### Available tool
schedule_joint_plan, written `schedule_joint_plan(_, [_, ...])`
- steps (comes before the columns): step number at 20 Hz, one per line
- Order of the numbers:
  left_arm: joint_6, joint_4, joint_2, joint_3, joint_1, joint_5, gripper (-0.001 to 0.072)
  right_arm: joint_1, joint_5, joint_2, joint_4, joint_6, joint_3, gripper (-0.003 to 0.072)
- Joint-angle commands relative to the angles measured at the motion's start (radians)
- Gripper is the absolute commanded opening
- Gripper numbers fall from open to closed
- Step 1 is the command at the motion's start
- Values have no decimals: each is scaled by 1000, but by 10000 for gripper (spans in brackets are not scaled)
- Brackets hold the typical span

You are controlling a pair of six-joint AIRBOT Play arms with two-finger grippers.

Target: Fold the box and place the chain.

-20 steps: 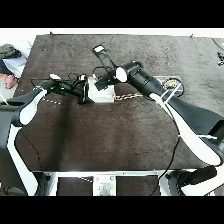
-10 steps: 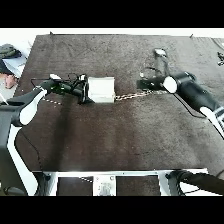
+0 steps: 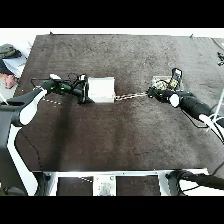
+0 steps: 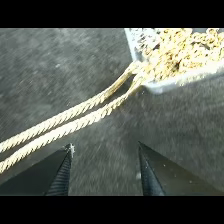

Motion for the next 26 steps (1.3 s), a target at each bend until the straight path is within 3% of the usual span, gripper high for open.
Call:
schedule_joint_plan(1, [0,0,0,0,1,0,467,-9,-159,-81,71,9,-9,449])
schedule_joint_plan(6, [0,0,0,0,1,0,467,-9,-212,-200,113,9,68,449])
schedule_joint_plan(9, [0,0,0,0,1,1,467,-8,-214,-249,159,9,118,375])
schedule_joint_plan(11, [0,0,0,0,1,1,467,-3,-210,-252,161,10,124,100])
schedule_joint_plan(13, [0,0,0,0,1,0,467,10,-198,-231,161,8,116,-10])
schedule_joint_plan(17, [0,0,0,0,1,0,467,56,-197,-117,154,8,106,-11])
schedule_joint_plan(21, [0,0,0,0,1,0,467,193,-213,89,147,-30,106,-11])
schedule_joint_plan(26, [0,0,0,0,1,0,467,383,-357,212,154,-36,127,-12])
